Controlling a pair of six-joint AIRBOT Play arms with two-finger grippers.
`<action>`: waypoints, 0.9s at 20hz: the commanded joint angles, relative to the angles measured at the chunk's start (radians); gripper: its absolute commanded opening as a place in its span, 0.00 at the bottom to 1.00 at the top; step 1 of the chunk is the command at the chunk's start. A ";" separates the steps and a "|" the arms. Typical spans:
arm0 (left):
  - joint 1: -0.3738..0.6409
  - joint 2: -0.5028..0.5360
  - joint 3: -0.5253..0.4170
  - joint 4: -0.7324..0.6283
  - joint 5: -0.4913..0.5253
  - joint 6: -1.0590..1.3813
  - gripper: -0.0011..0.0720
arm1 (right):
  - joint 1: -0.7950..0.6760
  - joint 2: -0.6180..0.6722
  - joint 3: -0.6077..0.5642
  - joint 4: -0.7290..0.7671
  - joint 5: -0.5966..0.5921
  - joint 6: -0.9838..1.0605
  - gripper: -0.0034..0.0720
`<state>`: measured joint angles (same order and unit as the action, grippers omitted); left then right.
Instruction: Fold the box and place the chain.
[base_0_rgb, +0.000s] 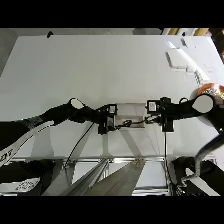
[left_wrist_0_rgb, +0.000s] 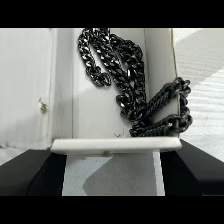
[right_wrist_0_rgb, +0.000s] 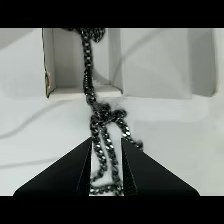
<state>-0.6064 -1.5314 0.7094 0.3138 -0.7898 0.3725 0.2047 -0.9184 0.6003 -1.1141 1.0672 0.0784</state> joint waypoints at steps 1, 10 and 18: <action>0.000 0.000 0.001 0.000 0.000 0.000 0.41 | -0.018 -0.031 -0.087 0.091 -0.091 -0.130 0.35; 0.000 0.000 0.001 0.000 0.000 0.000 0.41 | 0.019 -0.163 -0.090 0.166 -0.163 -0.111 0.16; 0.000 0.000 0.001 0.000 0.000 0.000 0.41 | 0.018 0.122 -0.010 -0.214 -0.004 0.206 0.07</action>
<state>-0.6064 -1.5314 0.7094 0.3138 -0.7898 0.3729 0.2211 -0.8967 0.5438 -1.2110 0.9649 0.1970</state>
